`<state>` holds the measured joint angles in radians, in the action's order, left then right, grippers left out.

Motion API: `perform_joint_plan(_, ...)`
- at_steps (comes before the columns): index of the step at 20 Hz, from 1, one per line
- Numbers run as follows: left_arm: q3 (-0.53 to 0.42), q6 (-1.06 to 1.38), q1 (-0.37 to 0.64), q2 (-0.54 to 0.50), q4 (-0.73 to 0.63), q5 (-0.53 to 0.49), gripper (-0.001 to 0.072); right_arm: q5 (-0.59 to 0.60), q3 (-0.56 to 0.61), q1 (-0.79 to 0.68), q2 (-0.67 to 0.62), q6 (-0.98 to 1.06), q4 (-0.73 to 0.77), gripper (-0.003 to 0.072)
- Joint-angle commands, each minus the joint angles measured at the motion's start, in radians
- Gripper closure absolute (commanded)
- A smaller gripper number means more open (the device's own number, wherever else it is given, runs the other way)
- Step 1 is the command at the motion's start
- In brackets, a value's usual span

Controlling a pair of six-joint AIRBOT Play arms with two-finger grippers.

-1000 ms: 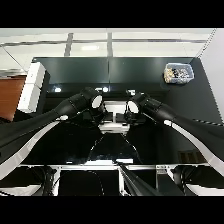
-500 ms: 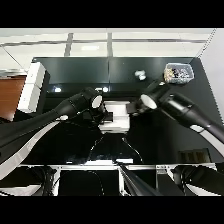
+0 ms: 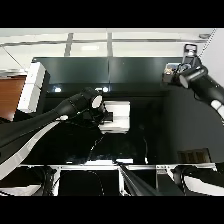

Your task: Fold the box and place the chain.

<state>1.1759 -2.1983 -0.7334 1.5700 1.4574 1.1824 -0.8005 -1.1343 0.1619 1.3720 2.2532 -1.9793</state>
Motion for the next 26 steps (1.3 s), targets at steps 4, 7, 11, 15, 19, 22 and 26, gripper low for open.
perform_joint_plan(4,0.0,0.0,0.001,0.0,0.0,0.001,0.0681,-0.19,-0.575,-0.275,0.447,-0.172,0.319,-0.0001)
perform_joint_plan(7,0.0,0.0,0.001,0.0,0.0,0.001,0.0681,-0.369,-0.859,-0.332,0.637,-0.195,0.351,0.0001)
perform_joint_plan(11,0.0,0.0,0.001,0.0,0.0,0.005,0.0681,-0.352,-0.931,-0.382,0.733,-0.229,0.442,0.0087)
perform_joint_plan(15,0.0,0.0,0.0,0.0,0.0,0.007,0.0681,-0.344,-0.93,-0.383,0.779,-0.284,0.453,0.0158)
perform_joint_plan(19,0.0,0.0,0.0,0.0,0.0,0.008,0.0681,-0.356,-0.929,-0.382,0.774,-0.288,0.454,0.0604)
perform_joint_plan(22,0.0,0.0,0.001,0.0,0.0,0.008,0.0681,-0.38,-0.929,-0.382,0.717,-0.341,0.453,0.0667)
perform_joint_plan(26,0.0,0.0,0.0,0.0,-0.001,0.008,0.068,-0.435,-0.928,-0.38,0.561,-0.483,0.453,0.0667)
